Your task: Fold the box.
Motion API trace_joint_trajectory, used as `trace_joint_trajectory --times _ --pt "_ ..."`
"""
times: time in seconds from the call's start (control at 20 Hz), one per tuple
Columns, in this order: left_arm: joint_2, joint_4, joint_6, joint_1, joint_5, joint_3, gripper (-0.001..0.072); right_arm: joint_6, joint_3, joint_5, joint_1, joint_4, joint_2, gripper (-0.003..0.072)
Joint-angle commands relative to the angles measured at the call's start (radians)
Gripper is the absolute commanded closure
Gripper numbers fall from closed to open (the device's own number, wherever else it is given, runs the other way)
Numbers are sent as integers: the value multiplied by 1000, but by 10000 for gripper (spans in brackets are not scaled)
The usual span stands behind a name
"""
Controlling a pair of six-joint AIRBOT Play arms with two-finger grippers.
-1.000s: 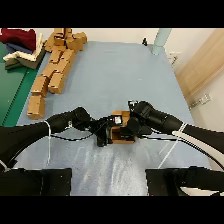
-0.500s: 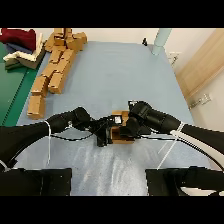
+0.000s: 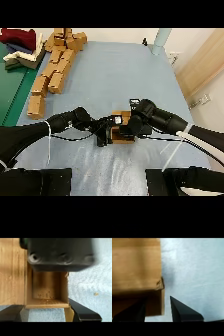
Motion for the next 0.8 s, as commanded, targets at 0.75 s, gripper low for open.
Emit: trace_joint_trajectory --times 0.75 --pt "0 0 0 1 0 0 185 -694 22 126 -671 501 -52 548"
